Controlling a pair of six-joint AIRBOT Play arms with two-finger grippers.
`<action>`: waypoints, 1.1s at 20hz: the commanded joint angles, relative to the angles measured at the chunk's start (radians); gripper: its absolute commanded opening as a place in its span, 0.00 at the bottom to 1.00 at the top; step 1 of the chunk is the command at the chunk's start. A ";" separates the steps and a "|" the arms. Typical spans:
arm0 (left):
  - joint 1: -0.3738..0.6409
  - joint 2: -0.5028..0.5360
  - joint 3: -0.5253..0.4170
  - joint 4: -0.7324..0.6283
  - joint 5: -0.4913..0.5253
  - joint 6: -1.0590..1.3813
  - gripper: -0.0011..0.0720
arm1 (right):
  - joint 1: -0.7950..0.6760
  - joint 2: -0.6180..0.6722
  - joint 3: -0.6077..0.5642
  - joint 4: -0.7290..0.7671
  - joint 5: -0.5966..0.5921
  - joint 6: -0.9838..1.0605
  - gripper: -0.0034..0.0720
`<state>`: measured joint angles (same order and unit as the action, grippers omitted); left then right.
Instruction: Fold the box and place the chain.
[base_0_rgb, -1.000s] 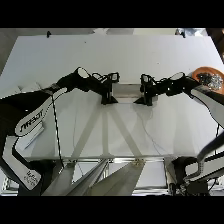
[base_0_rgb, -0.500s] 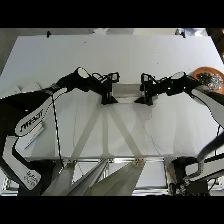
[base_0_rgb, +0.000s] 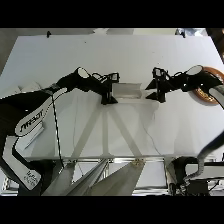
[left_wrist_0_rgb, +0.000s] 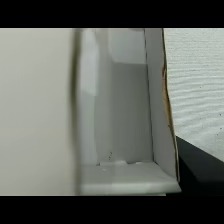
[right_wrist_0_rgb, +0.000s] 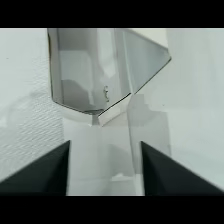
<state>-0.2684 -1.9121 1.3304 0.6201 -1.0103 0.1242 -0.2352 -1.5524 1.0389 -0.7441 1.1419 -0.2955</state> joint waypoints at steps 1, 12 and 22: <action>0.001 0.001 0.000 -0.001 0.001 -0.002 0.59 | -0.032 0.049 0.000 -0.022 0.146 0.093 0.18; 0.001 0.001 0.000 -0.001 0.001 -0.001 0.59 | 0.173 0.030 0.000 0.360 -0.242 0.090 0.05; 0.001 0.001 0.000 -0.001 0.001 -0.001 0.59 | 0.196 -0.051 0.000 0.349 -0.314 0.161 0.05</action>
<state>-0.2684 -1.9121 1.3296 0.6182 -1.0096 0.1192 -0.0429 -1.5929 1.0393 -0.3859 0.8444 -0.1516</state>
